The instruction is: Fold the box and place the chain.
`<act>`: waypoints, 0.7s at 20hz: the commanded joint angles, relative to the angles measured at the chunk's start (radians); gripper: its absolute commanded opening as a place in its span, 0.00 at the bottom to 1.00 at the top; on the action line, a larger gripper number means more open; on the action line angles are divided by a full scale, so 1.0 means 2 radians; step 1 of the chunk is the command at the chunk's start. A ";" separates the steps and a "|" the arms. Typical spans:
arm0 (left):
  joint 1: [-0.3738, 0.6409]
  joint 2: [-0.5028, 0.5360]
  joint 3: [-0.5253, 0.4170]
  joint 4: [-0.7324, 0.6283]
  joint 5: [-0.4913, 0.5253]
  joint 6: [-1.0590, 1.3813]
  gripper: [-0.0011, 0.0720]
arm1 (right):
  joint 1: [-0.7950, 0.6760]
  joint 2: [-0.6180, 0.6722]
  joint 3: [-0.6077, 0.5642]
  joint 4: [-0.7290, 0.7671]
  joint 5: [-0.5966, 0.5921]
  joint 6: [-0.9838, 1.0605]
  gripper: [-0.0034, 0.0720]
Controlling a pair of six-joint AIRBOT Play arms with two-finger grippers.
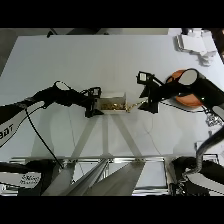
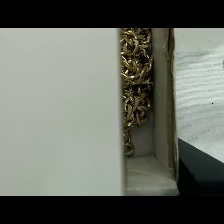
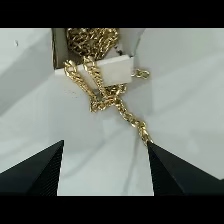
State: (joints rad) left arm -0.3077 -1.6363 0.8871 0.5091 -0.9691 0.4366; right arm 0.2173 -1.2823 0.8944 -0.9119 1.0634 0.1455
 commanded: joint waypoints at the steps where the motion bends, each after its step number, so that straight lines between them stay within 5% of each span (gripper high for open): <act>1: 0.000 0.000 0.000 0.000 0.000 0.000 0.40 | -0.005 -0.045 -0.023 0.080 -0.035 -0.118 0.82; 10: 0.000 0.000 0.000 0.000 0.000 0.000 0.40 | 0.038 -0.136 -0.023 0.168 -0.086 -0.217 0.80; 11: 0.000 0.000 0.000 0.000 0.000 0.000 0.40 | 0.038 -0.142 -0.023 0.167 -0.085 -0.217 0.68; 13: 0.000 0.000 0.000 0.000 0.000 0.000 0.40 | 0.038 -0.146 -0.023 0.160 -0.085 -0.217 0.15; 14: 0.000 0.000 0.000 0.000 0.000 0.000 0.40 | 0.038 -0.145 -0.023 0.150 -0.085 -0.214 0.06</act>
